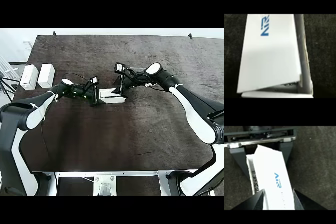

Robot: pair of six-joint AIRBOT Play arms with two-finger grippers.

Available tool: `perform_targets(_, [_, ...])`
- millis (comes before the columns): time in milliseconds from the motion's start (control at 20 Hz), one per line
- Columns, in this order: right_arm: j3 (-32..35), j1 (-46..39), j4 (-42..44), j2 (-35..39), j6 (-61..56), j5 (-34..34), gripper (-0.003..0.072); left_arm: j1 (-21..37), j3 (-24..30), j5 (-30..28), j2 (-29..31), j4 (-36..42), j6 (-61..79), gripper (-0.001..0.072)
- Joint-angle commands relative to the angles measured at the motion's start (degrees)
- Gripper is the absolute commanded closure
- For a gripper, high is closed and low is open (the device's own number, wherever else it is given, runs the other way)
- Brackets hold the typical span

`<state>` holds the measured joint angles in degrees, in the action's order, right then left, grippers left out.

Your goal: Fold the box and place the chain.

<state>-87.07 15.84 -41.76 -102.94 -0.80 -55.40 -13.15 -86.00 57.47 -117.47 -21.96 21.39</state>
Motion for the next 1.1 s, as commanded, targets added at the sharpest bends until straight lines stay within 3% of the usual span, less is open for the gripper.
perform_targets(0, [1.1, 0.5, 0.3, 0.0, 0.0, -0.1, 0.028, 0.0, 0.0, 0.0, 0.0, 0.0, 0.1, 0.0244])
perform_targets(700, [5.1, 1.1, 3.7, 0.0, 0.0, -0.8, 0.0268, 0.0, 0.0, 0.0, 0.0, 0.0, 0.1, 0.0244])
perform_targets(1050, [4.9, -3.0, 18.3, 0.0, 4.5, -6.3, 0.027, 0.0, 0.0, 0.0, 0.0, 0.0, 0.1, 0.0243])
